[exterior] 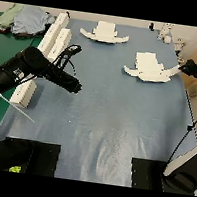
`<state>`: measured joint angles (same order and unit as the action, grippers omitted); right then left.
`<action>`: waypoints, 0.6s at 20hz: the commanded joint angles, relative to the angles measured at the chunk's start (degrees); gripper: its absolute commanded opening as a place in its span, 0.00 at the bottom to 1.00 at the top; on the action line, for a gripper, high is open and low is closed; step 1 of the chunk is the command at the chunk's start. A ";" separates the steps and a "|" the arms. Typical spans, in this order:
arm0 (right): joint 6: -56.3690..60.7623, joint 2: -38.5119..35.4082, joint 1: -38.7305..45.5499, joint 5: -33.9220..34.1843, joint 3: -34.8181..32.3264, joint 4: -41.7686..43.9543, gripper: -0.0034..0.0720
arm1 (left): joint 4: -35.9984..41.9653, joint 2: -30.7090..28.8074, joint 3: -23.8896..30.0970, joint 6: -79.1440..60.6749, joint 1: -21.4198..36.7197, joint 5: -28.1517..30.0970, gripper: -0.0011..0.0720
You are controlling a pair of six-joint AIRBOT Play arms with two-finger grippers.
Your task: Fold the box.
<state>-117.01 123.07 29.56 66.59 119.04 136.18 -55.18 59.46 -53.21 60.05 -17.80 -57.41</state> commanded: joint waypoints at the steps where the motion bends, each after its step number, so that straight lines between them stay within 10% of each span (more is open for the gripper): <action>1: -1.57 -0.96 -0.15 5.62 -0.22 0.35 0.04 | -0.02 -0.02 0.00 -0.02 -0.04 0.00 0.03; 6: -0.13 -2.19 -1.92 12.92 -2.91 1.07 0.04 | -0.02 -0.02 0.02 -0.02 -0.04 0.00 0.03; 12: -1.62 -18.05 -6.19 10.51 -25.35 1.18 0.04 | -0.02 -0.02 0.02 -0.02 -0.04 0.00 0.03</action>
